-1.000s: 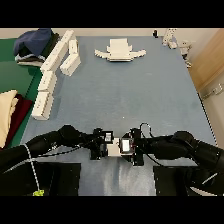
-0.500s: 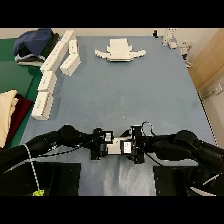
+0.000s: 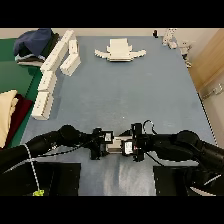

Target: Fold the box.

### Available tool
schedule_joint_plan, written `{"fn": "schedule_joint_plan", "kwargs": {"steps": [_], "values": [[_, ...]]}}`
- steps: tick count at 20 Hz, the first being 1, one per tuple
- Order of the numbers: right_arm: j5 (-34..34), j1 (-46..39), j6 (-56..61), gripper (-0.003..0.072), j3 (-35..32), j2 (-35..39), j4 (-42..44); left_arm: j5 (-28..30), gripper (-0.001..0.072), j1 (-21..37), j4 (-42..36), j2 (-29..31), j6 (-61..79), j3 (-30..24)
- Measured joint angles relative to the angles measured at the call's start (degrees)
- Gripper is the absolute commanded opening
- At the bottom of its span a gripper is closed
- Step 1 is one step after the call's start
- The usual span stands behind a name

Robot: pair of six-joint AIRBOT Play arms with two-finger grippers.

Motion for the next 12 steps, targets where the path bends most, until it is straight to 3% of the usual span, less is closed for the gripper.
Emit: {"fn": "schedule_joint_plan", "kwargs": {"steps": [3, 5, 12], "values": [[0.1, 0.0, 0.2, 0.0288, 0.0, -0.8, -0.1, 0.0, 0.0462, 0.0, 0.0, 0.0, 0.0, 0.0], [-0.4, 0.0, 0.3, 0.0221, 0.0, -1.4, 0.4, 0.0, 0.0462, 0.0, 0.0, 0.0, 0.0, 0.0], [-2.3, 0.2, 0.5, 0.0221, 0.0, -2.2, 2.2, 0.0, 0.0462, 0.0, 0.1, 0.0, 0.2, 0.0]]}}
